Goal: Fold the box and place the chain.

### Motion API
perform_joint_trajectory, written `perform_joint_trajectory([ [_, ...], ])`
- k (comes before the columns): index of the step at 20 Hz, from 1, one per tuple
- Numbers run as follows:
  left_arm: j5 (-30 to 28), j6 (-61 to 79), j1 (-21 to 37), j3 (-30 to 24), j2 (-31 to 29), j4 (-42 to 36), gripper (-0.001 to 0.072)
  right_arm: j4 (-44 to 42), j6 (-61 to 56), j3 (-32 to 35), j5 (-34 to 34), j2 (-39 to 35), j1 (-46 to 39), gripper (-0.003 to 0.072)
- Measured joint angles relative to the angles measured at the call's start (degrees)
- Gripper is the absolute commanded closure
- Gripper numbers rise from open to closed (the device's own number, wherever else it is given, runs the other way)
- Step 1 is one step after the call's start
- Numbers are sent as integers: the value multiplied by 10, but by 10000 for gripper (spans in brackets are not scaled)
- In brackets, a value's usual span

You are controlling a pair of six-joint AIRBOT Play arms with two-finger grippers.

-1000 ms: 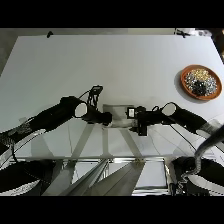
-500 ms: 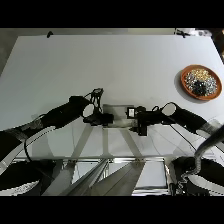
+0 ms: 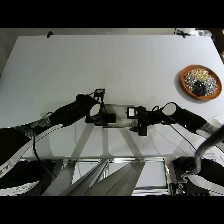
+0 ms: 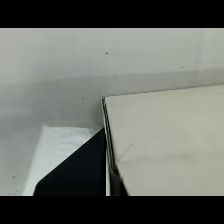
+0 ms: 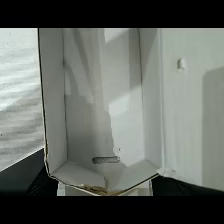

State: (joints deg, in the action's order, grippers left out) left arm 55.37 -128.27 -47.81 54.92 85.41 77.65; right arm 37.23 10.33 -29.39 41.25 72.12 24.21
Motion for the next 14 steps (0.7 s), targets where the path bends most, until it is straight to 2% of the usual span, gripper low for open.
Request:
perform_joint_trajectory([
  [2, 1, -9, -2, 1, 2, 0, 675, 0, 0, 0, 0, 0, 0, 392],
  [3, 1, -11, -3, 1, 3, 0, 541, 1, 1, 0, 0, 0, 0, 392],
  [4, -2, -13, -4, 1, 3, -2, 362, 2, 2, 0, 0, 0, 0, 392],
  [5, -8, -16, -4, 1, 4, -8, 312, 2, 2, 0, -1, 0, 0, 392],
  [7, -10, -19, -5, 1, 4, -8, 319, 2, 2, 0, -1, 0, 0, 392],
  [8, -9, -20, -5, 1, 5, -7, 371, 2, 2, 0, -1, 0, 0, 392],
  [9, -7, -21, -5, 1, 5, -4, 572, 2, 2, 0, -1, 0, 0, 392],
  [10, 0, -21, -5, 1, 5, 2, 706, 1, 2, 0, -1, 0, 0, 392],
  [14, 3, -23, -5, 1, 6, 4, 704, 0, 0, 0, 0, 0, 0, 392],
])
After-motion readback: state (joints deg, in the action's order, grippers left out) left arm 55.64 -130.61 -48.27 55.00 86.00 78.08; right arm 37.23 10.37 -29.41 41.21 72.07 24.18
